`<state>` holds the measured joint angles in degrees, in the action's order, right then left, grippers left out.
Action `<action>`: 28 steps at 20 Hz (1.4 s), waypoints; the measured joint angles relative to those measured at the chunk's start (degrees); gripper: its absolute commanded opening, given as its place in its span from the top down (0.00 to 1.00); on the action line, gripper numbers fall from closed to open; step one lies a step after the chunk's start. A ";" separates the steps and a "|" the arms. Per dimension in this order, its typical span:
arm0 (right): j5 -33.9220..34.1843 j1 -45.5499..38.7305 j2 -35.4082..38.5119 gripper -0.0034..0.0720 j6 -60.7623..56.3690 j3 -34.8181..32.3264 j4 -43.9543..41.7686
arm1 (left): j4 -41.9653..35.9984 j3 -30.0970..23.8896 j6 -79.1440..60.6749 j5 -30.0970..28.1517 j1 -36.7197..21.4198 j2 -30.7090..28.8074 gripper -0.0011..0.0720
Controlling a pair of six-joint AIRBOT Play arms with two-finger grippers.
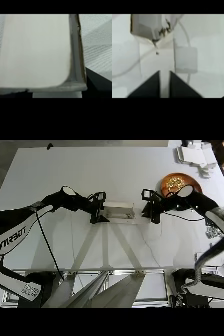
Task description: Fold the box and place the chain.
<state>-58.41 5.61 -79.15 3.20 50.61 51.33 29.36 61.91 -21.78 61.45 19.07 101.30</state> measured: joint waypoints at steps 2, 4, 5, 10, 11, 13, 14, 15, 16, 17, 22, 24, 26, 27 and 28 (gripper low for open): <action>-2.47 -0.04 2.86 0.94 -2.56 0.00 0.13 | 0.02 0.00 0.00 0.02 0.02 0.00 0.77; -3.87 0.31 4.87 0.95 -4.11 0.00 -2.82 | 0.02 0.00 0.00 0.04 0.00 0.00 0.77; -4.50 0.76 5.31 0.95 -4.70 0.00 -4.81 | 0.02 0.00 0.00 0.09 0.00 0.00 0.77; -3.30 5.57 2.19 0.95 -5.84 0.20 -15.63 | 0.02 0.00 0.02 0.09 0.00 0.00 0.77; -1.84 5.88 0.83 0.95 -5.97 0.66 -19.02 | 0.02 0.00 0.02 0.09 0.00 0.00 0.77; 0.28 5.77 -1.44 0.95 -6.05 1.73 -24.48 | 0.02 0.00 0.09 0.11 -0.02 0.00 0.77; 1.90 5.46 -2.45 0.95 -6.16 2.27 -26.91 | 0.02 0.00 0.11 0.11 -0.02 0.00 0.77; 3.32 5.09 -3.28 0.95 -6.21 2.60 -28.41 | 0.02 0.00 0.11 0.11 -0.02 0.00 0.77; 5.31 4.68 -4.20 0.95 -6.19 2.86 -29.16 | 0.02 0.00 0.11 0.11 -0.02 0.00 0.77; 6.99 4.35 -5.09 0.95 -6.25 3.08 -29.14 | 0.00 0.00 0.15 0.09 -0.02 0.02 0.77; 9.92 3.61 -8.70 0.94 -6.32 3.50 -26.99 | 0.00 0.00 0.15 0.07 -0.02 0.00 0.77; 8.83 2.80 -8.48 0.94 -6.27 3.52 -26.27 | 0.02 0.00 0.09 0.04 -0.02 0.00 0.77; 6.75 1.53 -7.19 0.94 -6.27 3.52 -24.17 | 0.04 0.00 -0.09 0.04 -0.02 0.00 0.77; 5.53 0.87 -6.10 0.94 -6.27 3.43 -21.99 | 0.04 0.00 -0.11 0.04 -0.02 0.00 0.77; 4.74 0.35 -5.11 0.94 -6.25 3.37 -19.54 | 0.07 0.00 -0.13 0.04 -0.02 0.00 0.77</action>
